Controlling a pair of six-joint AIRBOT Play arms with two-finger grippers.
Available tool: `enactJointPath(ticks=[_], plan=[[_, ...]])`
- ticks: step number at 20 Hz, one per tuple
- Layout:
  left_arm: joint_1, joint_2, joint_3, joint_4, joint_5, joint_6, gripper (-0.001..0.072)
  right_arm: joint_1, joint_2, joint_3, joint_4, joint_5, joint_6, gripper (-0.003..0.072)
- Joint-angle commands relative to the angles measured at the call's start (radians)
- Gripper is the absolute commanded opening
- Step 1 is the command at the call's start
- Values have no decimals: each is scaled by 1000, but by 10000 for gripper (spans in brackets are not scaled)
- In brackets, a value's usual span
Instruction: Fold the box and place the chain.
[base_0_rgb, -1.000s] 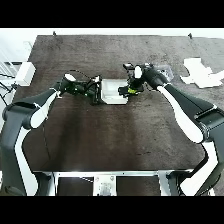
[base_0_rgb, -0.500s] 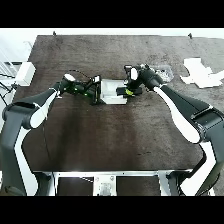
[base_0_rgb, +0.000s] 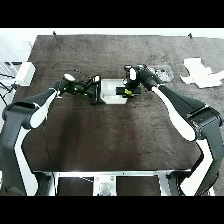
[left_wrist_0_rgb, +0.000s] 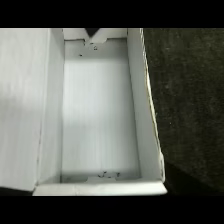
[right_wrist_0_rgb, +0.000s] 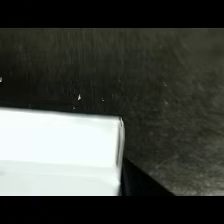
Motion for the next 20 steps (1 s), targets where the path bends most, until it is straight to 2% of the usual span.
enactJointPath(ticks=[1,2,6,7,10,16,20], plan=[[0,1,0,-1,2,0,536,-1,3,3,-1,6,3,229],[0,1,0,-1,1,0,536,-1,6,3,-2,6,3,265],[0,1,0,-1,1,0,536,-1,28,4,-2,37,2,283],[0,1,0,-1,1,0,536,-1,31,6,-11,55,2,357],[0,1,1,-1,1,0,535,-2,32,17,-39,87,2,431],[0,1,0,-1,1,-1,536,-2,43,89,-52,128,-69,441],[0,1,0,0,1,-1,536,-10,143,98,-101,124,-169,442]])
